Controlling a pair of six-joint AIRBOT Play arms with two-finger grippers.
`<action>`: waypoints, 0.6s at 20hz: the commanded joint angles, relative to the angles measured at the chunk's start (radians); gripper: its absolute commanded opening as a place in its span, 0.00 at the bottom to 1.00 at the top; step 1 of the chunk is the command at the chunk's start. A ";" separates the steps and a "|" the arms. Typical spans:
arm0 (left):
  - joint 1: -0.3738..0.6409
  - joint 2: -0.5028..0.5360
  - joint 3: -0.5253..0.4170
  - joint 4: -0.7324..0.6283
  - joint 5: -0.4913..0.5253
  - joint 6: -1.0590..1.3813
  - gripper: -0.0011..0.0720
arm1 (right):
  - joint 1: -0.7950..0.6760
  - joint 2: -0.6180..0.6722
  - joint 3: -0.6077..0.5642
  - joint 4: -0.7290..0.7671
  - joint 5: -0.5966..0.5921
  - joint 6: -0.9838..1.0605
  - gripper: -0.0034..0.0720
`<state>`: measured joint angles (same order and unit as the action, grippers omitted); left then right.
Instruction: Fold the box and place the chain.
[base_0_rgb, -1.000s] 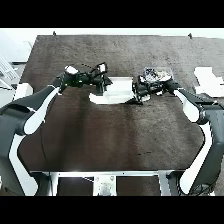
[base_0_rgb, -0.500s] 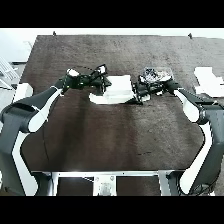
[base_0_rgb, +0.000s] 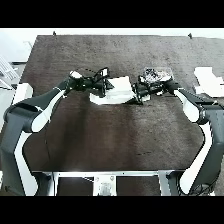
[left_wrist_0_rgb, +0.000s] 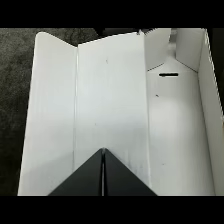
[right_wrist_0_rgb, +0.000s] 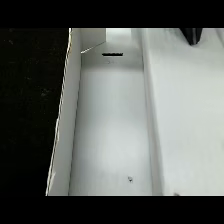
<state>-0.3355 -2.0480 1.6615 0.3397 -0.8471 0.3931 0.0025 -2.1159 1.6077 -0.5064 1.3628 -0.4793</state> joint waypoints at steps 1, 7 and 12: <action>-0.004 -0.001 0.005 0.009 0.006 0.003 0.04 | 0.001 0.000 0.000 0.001 0.000 0.000 0.82; 0.023 -0.001 0.109 0.014 -0.140 -0.040 0.04 | 0.001 0.000 0.000 0.001 0.000 0.000 0.82; 0.132 -0.001 0.249 0.016 -0.507 -0.170 0.04 | 0.001 0.000 0.000 0.001 0.000 0.000 0.82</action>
<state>-0.2562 -2.0495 1.8362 0.3576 -1.1313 0.2970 0.0040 -2.1159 1.6077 -0.5049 1.3624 -0.4812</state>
